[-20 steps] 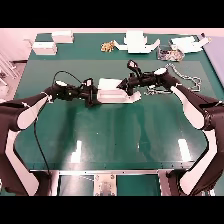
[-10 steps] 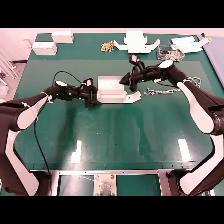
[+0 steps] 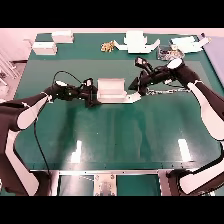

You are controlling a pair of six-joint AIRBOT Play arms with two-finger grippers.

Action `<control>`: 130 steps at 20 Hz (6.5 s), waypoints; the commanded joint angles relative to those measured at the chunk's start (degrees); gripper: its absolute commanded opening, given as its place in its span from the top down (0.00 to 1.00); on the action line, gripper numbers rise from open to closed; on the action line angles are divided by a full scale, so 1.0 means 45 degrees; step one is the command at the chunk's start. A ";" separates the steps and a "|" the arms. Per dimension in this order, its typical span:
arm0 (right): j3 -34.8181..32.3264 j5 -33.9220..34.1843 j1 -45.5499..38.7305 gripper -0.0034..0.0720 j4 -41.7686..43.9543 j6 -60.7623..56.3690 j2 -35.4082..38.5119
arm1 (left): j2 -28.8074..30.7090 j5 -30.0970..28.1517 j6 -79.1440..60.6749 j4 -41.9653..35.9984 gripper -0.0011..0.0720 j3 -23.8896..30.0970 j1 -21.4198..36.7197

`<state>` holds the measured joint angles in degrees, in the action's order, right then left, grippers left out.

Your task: Fold the box and place the chain.

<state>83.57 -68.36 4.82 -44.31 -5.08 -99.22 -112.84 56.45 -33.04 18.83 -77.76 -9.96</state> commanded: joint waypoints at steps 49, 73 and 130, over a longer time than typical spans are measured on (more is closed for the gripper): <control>-0.2215 0.1171 -0.0418 0.95 0.3381 0.2637 0.0826 | -0.0005 0.0000 0.0000 0.0005 0.13 0.0005 0.0005; -0.4235 0.2953 -0.0520 0.95 0.2744 -0.9068 -0.0369 | -0.0005 -0.0005 -0.0005 0.0005 0.13 0.0005 0.0000; 0.0437 0.1996 0.3337 0.55 -0.5620 -1.6009 0.0199 | -0.0005 -0.0005 0.0000 0.0000 0.13 0.0005 0.0000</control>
<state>84.77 -59.37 18.00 -65.21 -72.42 -98.30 -112.84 56.42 -33.01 18.81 -77.73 -9.93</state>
